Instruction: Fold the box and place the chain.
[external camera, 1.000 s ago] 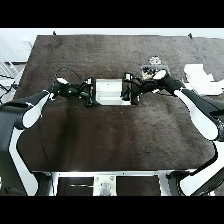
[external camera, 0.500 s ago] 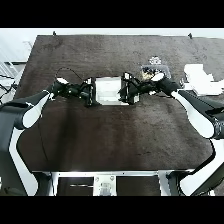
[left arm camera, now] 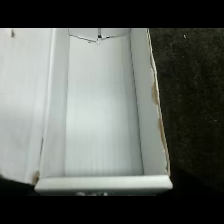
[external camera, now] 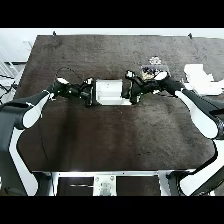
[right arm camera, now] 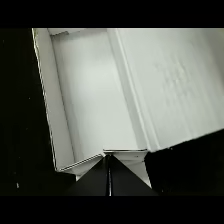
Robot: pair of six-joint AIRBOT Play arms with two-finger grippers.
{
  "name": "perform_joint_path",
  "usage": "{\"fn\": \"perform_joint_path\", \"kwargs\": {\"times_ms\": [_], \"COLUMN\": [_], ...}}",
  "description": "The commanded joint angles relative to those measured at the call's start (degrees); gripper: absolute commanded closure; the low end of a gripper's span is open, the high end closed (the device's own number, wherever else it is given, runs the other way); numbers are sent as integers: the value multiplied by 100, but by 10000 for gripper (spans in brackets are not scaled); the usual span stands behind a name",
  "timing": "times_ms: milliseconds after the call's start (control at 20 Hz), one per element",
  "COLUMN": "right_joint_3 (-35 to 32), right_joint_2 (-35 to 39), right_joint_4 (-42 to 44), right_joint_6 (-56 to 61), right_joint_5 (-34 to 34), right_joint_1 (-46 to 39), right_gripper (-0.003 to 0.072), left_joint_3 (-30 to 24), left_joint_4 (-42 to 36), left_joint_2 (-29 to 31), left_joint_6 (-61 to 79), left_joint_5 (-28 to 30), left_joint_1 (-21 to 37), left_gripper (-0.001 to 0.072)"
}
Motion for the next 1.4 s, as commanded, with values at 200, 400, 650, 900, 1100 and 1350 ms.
{"fn": "perform_joint_path", "kwargs": {"times_ms": [200, 400, 650, 900, 1100, 1350], "right_joint_3": [0, -118, -874, -1001, -997, -813], "right_joint_2": [1025, 1134, 1060, 382, -46, -24], "right_joint_4": [-437, -435, -433, 155, 671, 798], "right_joint_6": [2133, 3716, 4706, 4848, 4763, 4677], "right_joint_5": [348, 205, -310, -343, -341, -181], "right_joint_1": [-601, -1270, -1639, -1419, -966, -520], "right_gripper": [678, 678, 678, 678, 678, 678], "left_joint_3": [2, 2, 2, 2, 2, 2], "left_joint_4": [4, 4, 4, 7, 4, 7], "left_joint_2": [-2, -2, -2, -2, -2, -2], "left_joint_6": [4, 4, 4, 4, 4, 4], "left_joint_5": [9, 4, 7, 7, 7, 11], "left_joint_1": [2, 2, 2, 2, 2, 2], "left_gripper": [239, 238, 239, 239, 239, 238]}}
